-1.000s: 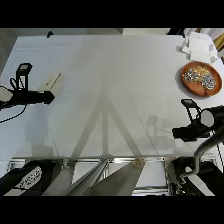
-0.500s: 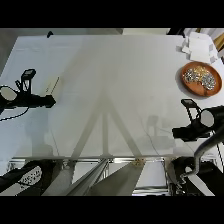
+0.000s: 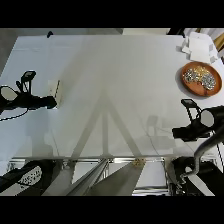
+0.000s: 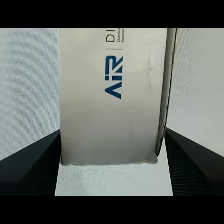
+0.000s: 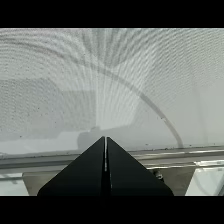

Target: Fold the box and place the chain.

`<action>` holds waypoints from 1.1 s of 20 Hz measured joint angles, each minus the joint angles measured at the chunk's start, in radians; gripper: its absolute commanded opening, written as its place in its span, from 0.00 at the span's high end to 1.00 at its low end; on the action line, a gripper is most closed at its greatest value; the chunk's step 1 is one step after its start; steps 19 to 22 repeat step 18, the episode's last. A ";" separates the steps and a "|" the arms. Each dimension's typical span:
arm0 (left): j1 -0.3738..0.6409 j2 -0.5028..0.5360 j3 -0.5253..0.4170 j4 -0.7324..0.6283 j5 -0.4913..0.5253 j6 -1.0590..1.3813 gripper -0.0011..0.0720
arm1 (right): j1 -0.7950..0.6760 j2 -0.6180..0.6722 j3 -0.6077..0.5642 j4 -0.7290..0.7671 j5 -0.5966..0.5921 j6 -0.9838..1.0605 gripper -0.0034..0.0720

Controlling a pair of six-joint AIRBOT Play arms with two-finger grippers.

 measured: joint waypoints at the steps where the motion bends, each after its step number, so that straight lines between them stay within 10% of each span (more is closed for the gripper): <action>1: 0.000 0.008 0.000 -0.003 -0.003 -0.003 0.03 | 0.000 0.000 0.000 0.000 0.000 0.000 0.94; 22: 0.000 0.111 0.000 -0.006 0.010 -0.006 0.04 | 0.000 0.000 0.000 0.000 0.000 0.000 0.94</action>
